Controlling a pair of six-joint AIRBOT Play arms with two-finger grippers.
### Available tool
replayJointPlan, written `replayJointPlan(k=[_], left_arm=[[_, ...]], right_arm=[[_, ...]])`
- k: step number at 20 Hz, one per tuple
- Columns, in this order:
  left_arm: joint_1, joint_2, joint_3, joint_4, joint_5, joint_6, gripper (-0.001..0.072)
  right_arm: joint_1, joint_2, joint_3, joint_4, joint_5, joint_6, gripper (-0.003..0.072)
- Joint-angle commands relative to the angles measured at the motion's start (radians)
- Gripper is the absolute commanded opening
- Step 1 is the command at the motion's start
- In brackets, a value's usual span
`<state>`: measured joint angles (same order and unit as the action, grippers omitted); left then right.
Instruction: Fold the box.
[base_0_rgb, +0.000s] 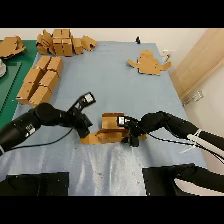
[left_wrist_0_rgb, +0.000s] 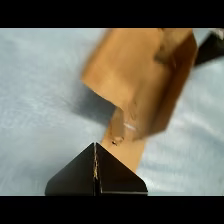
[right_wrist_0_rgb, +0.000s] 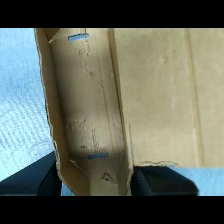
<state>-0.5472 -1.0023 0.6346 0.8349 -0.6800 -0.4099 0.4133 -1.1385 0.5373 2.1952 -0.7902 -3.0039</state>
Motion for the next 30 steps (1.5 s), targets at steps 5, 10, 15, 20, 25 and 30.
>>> replayJointPlan(k=[5, 10, 15, 20, 25, 30], left_arm=[[-0.208, -0.016, -0.071, 0.176, 0.105, 0.081, 0.0676], [-0.208, -0.060, -0.068, 0.100, 0.142, 0.080, 0.0675], [-0.208, -0.064, -0.062, 0.081, 0.155, 0.080, 0.0449], [-0.233, -0.064, -0.062, 0.077, 0.157, 0.081, 0.0447], [-0.247, -0.064, -0.062, 0.087, 0.166, 0.081, 0.0172], [-0.247, -0.064, -0.062, 0.087, 0.214, 0.086, 0.0172]], right_arm=[[0.000, -0.001, -0.001, 0.000, -0.001, 0.000, 0.0450], [0.000, -0.001, -0.001, 0.000, 0.000, 0.000, 0.0450], [0.000, -0.001, -0.001, 0.000, 0.000, 0.000, 0.0450], [0.000, -0.001, -0.001, 0.000, 0.000, 0.000, 0.0450], [0.000, -0.001, -0.001, 0.000, 0.000, 0.000, 0.0450], [0.000, -0.001, -0.001, 0.000, -0.001, 0.000, 0.0450]])
